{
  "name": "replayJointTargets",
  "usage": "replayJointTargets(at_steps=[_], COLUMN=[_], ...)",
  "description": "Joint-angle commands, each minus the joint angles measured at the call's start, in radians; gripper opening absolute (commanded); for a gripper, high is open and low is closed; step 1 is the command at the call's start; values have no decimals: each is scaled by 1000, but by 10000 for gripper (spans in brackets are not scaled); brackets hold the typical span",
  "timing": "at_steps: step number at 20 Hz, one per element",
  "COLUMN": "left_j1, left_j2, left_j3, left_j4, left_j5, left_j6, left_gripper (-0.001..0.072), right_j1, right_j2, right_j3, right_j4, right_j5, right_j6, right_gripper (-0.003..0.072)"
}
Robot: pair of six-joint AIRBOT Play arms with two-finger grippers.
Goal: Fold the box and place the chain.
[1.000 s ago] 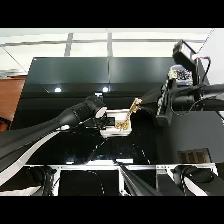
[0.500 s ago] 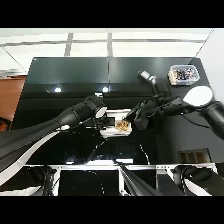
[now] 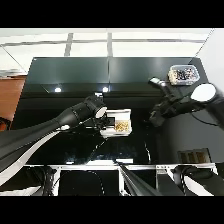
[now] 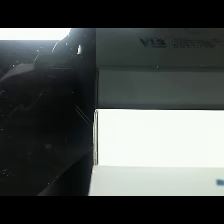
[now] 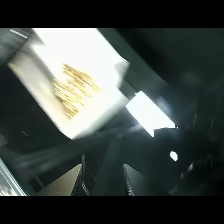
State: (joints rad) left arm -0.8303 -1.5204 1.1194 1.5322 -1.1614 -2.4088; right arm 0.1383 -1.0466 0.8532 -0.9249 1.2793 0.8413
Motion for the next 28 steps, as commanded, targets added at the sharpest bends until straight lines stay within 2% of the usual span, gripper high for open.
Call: replayJointTargets(at_steps=[1, 5, 6, 7, 8, 11, 14, 17, 19, 20, 21, 22, 23, 24, 25, 27, 28], left_j1=[1, 11, 16, 15, 15, -4, -13, 73, 215, 301, 399, 490, 573, 643, 690, 709, 698], left_j2=[0, 2, 2, 6, 14, 98, 258, 480, 635, 700, 752, 774, 771, 756, 738, 699, 682], left_j3=[1, 5, 13, 22, 34, 58, 27, -126, -280, -359, -443, -512, -566, -610, -640, -663, -666], left_j4=[8, -3, -7, 3, 16, 102, 179, 312, 283, 214, 66, -146, -402, -646, -808, -888, -886], left_j5=[-25, -42, -53, -61, -72, -70, -106, -129, -52, 25, 126, 205, 224, 187, 123, 71, 93], left_j6=[0, 45, 45, 44, 36, 88, 163, 223, 261, 311, 417, 618, 924, 1271, 1563, 1923, 2021], left_gripper=[33, 35, 165, 469, 587, 587, 587, 580, 581, 580, 580, 581, 580, 581, 581, 605, 718], right_j1=[-137, -146, -146, -146, -146, -146, -146, -146, -146, -146, -146, -146, -146, -146, -146, -146, -146], right_j2=[20, 20, 20, 20, 20, 20, 20, 20, 20, 20, 20, 20, 20, 20, 20, 20, 20], right_j3=[8, 8, 8, 8, 8, 8, 8, 8, 8, 8, 8, 8, 8, 8, 8, 8, 8], right_j4=[-36, -12, -5, -3, -3, -3, -3, -4, -3, -3, -3, -3, -3, -3, -3, -3, -3], right_j5=[111, 19, 13, 14, 14, 13, 20, 43, 43, 43, 43, 42, 42, 43, 43, 43, 43], right_j6=[19, -29, -32, -33, -35, -35, -34, -43, -42, -42, -42, -42, -42, -41, -41, -41, -41], right_gripper=[322, 322, 322, 322, 322, 322, 323, 323, 323, 323, 323, 322, 323, 323, 323, 323, 323])
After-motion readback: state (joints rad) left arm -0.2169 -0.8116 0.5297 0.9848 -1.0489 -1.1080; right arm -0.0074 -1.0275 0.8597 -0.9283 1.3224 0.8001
